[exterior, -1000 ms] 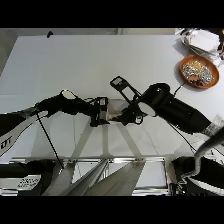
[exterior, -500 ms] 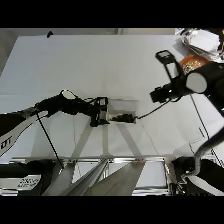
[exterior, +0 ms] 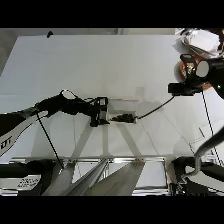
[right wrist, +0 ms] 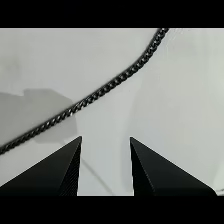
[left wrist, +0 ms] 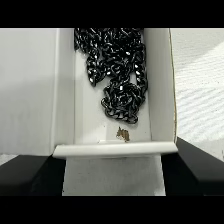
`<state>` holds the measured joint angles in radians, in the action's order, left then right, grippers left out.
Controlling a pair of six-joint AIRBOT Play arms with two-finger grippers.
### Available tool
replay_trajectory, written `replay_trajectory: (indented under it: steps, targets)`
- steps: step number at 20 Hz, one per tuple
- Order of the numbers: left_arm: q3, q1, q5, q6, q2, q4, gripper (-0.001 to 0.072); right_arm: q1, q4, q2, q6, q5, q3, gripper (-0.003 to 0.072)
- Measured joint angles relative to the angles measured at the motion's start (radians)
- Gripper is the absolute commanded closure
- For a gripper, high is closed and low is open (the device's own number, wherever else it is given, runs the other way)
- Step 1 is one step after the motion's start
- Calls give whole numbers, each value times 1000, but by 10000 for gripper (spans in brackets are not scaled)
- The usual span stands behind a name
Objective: Fold the box and place the chain.
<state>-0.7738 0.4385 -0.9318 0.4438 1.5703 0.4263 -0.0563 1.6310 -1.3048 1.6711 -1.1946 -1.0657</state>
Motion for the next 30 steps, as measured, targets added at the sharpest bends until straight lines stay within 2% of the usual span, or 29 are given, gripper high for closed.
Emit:
replay_trajectory:
  steps: [7, 19, 20, 22, 23, 24, 26, 30]
  targets:
    - [0, 0, 0, 0, 0, 0, 436, 19, -12, -159, 19, 64, 0, 340]
    - [0, 0, 0, 0, 0, 0, 436, 20, -32, -237, 56, 79, 2, 344]
    - [0, 0, 0, 0, 0, 0, 436, 20, -33, -243, 57, 80, 2, 362]
    - [0, 0, 0, 0, 0, 0, 436, 21, -40, -249, 58, 78, 2, 469]
    - [0, 0, 0, 0, 0, 0, 436, 20, -42, -252, 58, 77, 2, 472]
    - [0, 0, 0, 0, 0, 0, 436, 21, -42, -254, 58, 77, 2, 517]
    - [0, 0, 0, 0, 0, 0, 436, 20, -47, -257, 58, 78, 6, 664]
    - [0, 0, 0, 0, 0, 0, 436, 20, -44, -257, 53, 85, 26, 664]
